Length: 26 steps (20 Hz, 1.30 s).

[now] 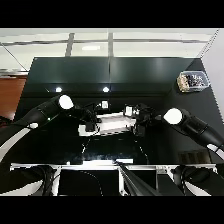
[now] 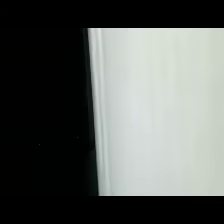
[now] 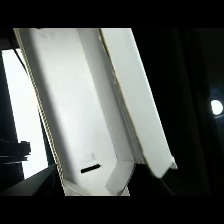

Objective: Fold the box and place the chain.

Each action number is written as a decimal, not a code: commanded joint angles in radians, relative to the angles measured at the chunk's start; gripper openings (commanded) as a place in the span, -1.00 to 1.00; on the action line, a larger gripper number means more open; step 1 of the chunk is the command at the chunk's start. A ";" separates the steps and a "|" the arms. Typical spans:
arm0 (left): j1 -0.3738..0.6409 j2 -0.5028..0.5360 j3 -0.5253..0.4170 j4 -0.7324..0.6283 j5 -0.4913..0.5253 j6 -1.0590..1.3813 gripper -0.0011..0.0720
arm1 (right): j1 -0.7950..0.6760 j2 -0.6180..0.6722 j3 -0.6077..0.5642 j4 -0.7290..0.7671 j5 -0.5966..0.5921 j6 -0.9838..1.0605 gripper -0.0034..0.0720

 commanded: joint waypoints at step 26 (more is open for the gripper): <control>0.000 0.000 0.000 0.000 0.002 0.000 -0.89 | 0.027 -0.007 -0.031 0.076 -0.096 0.068 0.96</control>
